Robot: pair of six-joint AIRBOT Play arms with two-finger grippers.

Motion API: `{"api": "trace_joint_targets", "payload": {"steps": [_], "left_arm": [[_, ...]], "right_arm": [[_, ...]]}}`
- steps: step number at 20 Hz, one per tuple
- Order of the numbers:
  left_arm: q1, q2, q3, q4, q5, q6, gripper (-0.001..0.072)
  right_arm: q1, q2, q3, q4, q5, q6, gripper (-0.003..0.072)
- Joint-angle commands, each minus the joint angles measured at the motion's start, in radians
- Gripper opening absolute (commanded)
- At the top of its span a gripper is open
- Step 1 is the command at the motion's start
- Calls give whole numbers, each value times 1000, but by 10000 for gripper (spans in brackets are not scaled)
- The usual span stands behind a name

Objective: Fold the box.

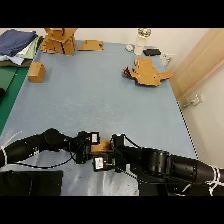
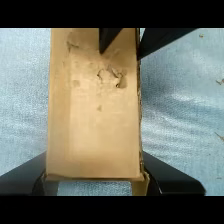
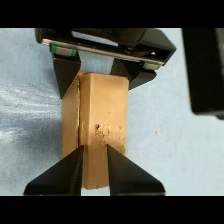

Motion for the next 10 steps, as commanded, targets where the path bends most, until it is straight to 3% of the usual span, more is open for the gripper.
{"api": "trace_joint_targets", "payload": {"steps": [1,4,6,8,10], "left_arm": [[1,0,0,-2,0,0,471],[1,0,0,-2,0,0,471],[1,0,0,-2,0,0,471],[1,0,0,-2,0,0,471],[1,0,0,-2,0,0,471]], "right_arm": [[1,-14,0,67,-8,-2,217],[0,-17,1,98,-49,16,223],[0,23,14,97,-71,142,235],[0,104,40,139,-119,370,234],[-2,209,26,203,-99,759,201]]}}
